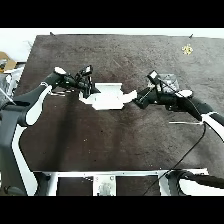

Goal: Fold the box and place the chain.

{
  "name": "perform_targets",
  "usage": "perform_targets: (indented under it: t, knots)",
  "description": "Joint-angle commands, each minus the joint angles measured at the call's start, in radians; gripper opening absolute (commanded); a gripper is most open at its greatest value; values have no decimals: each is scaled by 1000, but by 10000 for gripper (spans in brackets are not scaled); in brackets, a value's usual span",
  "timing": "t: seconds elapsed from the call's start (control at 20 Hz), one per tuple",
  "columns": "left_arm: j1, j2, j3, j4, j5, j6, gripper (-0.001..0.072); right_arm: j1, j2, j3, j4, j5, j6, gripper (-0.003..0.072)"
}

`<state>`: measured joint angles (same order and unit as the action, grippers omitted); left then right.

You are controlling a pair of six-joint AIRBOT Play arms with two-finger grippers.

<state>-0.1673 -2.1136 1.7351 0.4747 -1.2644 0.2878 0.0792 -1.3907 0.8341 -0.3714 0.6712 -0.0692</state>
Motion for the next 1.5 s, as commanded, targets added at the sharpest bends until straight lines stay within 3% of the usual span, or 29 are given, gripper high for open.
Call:
perform_targets:
  t: [0.0,0.4,0.65,0.8,0.9,0.95,1.2,1.45]
  knots:
    - [0,-2,-8,-1,5,20,10,41,-34,2,1,2,-75,584]
    - [0,-14,-7,-2,2,16,11,76,-35,29,-1,6,-204,584]
    - [0,-14,-7,-5,0,16,12,85,-42,102,-27,121,-257,583]
    - [0,-14,-7,-5,0,16,11,130,-105,166,-163,206,-256,585]
    - [0,-14,-7,-5,0,16,11,165,-144,199,-227,205,-257,589]
    - [0,-14,-7,-5,1,16,11,180,-159,214,-248,204,-258,674]
    - [0,-14,-7,-5,1,16,11,215,-227,265,-332,178,-259,674]
    - [0,-14,-7,-5,0,16,11,220,-272,267,-336,77,-256,673]
